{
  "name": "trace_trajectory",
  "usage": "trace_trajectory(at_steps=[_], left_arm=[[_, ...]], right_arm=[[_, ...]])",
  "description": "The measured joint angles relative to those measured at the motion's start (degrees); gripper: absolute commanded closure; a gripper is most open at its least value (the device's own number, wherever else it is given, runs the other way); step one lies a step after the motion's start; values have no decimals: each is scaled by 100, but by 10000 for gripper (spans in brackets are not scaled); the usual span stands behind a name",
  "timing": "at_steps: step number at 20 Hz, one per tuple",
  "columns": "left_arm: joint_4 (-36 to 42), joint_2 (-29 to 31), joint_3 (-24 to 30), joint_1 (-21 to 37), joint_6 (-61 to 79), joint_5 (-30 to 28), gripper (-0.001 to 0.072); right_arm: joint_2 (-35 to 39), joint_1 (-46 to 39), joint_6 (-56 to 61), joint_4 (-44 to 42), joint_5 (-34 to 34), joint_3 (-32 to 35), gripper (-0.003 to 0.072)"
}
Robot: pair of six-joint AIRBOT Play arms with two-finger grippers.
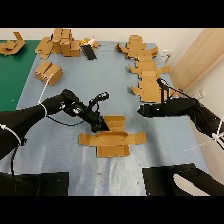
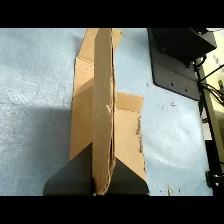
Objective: Fold the box.
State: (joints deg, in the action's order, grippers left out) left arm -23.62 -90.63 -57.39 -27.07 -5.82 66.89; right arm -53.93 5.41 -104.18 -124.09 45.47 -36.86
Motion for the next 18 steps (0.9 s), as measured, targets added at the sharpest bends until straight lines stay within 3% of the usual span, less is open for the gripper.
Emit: trace_trajectory(at_steps=[18], left_arm=[[219, -2, 13, 168, -273, -170, 697]], right_arm=[[240, 271, -413, 289, 4, 2, 684]])
